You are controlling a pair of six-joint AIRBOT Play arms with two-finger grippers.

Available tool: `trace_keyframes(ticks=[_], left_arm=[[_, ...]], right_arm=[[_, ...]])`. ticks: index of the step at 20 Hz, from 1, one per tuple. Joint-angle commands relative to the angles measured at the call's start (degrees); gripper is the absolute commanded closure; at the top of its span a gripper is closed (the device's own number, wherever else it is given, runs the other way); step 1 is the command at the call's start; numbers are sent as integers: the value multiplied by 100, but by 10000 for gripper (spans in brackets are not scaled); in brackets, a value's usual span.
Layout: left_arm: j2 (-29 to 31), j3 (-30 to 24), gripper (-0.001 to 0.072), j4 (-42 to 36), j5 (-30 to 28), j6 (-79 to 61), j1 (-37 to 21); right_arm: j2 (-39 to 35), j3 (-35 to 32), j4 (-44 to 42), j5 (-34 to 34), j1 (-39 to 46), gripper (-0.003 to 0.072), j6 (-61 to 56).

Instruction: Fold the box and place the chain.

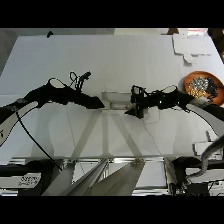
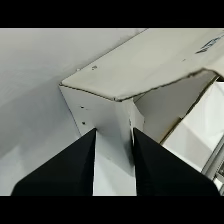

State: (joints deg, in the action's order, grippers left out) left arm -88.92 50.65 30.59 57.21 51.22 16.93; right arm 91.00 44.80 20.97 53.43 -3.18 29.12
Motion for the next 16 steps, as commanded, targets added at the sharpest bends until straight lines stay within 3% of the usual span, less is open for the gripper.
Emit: trace_keyframes(ticks=[1, 8, 10, 11, 16], left_arm=[[94, 2, 501, -9, -109, 59, 50], [459, 7, 490, 39, -332, 249, 107], [459, 17, 320, 103, -380, 570, 188], [459, 17, 290, 197, -450, 704, 238], [455, 57, 293, 1545, -750, 1843, 466]], right_arm=[[2, 2, -2, -4, -2, 254, 2], [0, 4, -2, -4, -2, 254, 2], [2, 4, -2, -4, -2, 254, 2], [2, 2, -2, -4, -2, 254, 2], [2, 4, -2, -7, -2, 254, 2]])
